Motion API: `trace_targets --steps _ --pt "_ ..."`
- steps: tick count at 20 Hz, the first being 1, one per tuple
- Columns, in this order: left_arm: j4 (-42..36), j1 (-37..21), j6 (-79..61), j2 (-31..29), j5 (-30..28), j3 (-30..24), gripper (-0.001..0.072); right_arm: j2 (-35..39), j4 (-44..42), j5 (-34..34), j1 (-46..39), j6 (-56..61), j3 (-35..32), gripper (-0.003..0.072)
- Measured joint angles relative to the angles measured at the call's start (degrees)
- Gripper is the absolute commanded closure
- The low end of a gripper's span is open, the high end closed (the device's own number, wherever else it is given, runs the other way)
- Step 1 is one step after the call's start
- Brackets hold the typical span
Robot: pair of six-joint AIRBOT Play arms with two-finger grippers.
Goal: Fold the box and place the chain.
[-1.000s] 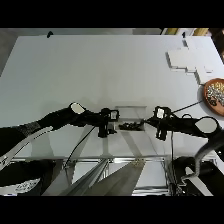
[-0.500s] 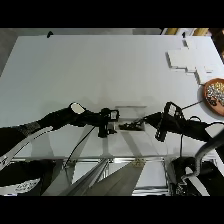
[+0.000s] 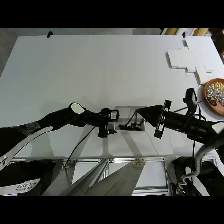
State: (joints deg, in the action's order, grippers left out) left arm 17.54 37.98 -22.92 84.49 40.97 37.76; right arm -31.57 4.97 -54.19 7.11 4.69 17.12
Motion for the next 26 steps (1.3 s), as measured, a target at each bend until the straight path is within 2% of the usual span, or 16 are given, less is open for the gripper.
trace_targets --steps 3,10,12,13,15,17,22,26 --pt "0.00 0.00 0.02 0.00 0.00 0.00 0.0617 -0.87 -0.35 -0.15 0.00 -1.38 0.00 0.0667" --pt "0.02 0.00 0.00 0.00 0.00 0.00 0.0617 -5.62 13.70 -0.22 0.00 -2.01 0.00 0.0656" --pt "0.00 0.00 0.00 0.00 0.00 0.00 0.0617 -7.30 16.06 -0.17 0.00 -2.10 0.00 0.0499" --pt "0.02 0.00 0.00 0.00 0.00 0.00 0.0617 -8.02 16.90 -0.13 0.00 -2.10 0.02 0.0474" --pt "0.00 0.00 0.00 0.00 0.00 0.00 0.0617 -9.29 18.97 -0.31 0.00 -1.90 0.70 0.0475" --pt "0.00 0.00 0.00 0.00 0.00 0.00 0.0617 -10.43 23.65 -0.87 -0.04 0.17 3.41 0.0488" --pt "0.00 0.00 0.00 0.00 0.00 0.00 0.0617 -13.70 40.02 -4.94 -2.14 3.58 16.31 0.0488" --pt "0.00 0.00 0.00 0.00 0.00 0.00 0.0617 -18.14 49.35 -7.78 -3.67 1.20 21.29 0.0488"
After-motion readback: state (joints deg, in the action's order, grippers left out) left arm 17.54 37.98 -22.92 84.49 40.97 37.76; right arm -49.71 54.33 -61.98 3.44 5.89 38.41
